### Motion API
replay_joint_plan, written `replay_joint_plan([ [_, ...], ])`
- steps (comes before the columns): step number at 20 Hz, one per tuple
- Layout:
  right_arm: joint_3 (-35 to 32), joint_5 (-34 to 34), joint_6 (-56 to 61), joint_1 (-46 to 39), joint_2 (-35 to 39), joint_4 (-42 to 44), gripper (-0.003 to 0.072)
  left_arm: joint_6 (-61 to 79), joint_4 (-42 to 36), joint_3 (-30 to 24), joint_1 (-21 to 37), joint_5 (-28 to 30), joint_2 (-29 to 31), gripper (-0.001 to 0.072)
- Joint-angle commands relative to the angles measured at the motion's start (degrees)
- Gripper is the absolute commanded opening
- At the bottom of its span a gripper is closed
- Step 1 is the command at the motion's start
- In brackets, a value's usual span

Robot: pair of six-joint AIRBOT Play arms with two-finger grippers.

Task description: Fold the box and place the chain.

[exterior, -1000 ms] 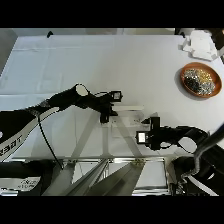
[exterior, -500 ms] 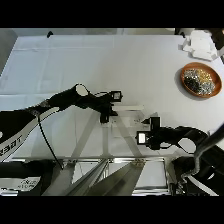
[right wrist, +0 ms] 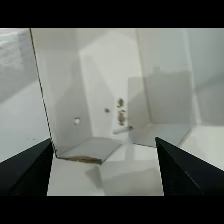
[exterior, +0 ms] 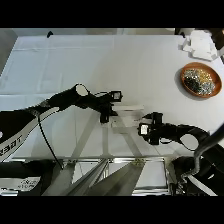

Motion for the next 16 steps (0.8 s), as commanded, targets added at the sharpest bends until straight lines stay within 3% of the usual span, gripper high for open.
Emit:
replay_joint_plan([
  [1, 1.4, 0.9, -1.5, -3.7, 0.0, 1.8, 0.066, 0.0, 0.0, 0.0, 0.0, 0.0, 0.0, 0.0011],
  [7, 1.4, 1.1, -14.9, -7.6, -2.7, 13.0, 0.066, 0.0, 0.0, 0.0, 0.0, 0.0, 0.0, 0.0011],
  [16, 2.5, 4.0, -26.4, -11.9, -5.9, 22.6, 0.066, 0.0, 0.0, 0.0, 0.0, 0.0, 0.0, 0.0011],
])
